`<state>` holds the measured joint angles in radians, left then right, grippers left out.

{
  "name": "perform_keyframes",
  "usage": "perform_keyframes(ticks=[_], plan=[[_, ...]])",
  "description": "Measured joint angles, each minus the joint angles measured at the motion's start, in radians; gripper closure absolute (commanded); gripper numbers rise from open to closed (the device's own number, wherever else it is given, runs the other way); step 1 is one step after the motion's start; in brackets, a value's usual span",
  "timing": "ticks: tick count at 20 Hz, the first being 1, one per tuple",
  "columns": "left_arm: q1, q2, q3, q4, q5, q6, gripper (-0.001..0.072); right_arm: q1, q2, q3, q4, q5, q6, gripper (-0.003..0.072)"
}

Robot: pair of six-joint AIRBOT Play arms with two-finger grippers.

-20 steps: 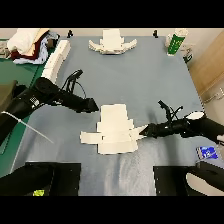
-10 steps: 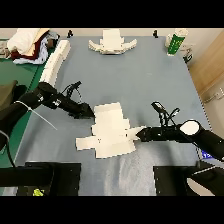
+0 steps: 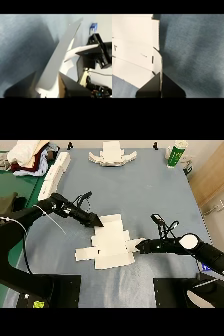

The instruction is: Fold the box.

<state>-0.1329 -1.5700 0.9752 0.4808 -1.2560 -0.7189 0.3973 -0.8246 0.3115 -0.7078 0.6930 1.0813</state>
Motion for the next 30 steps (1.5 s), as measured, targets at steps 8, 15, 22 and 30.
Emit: perform_keyframes(ticks=[8,15,22,30], plan=[[-0.036,-0.031,0.040,0.051,-0.106,0.043,0.0591,0.002,0.000,0.000,-0.007,-0.005,0.002,0.0685],[-0.043,-0.037,0.043,0.044,-0.082,0.123,0.0695,0.000,0.000,0.000,-0.016,-0.011,0.002,0.0347],[-0.043,-0.021,0.051,-0.012,-0.087,0.317,0.0697,-0.024,0.007,0.109,-0.304,-0.002,0.149,0.0339],[-0.136,0.120,0.025,-0.073,-0.024,0.589,0.0702,-0.063,0.008,0.225,-0.764,0.021,0.504,0.0340]])
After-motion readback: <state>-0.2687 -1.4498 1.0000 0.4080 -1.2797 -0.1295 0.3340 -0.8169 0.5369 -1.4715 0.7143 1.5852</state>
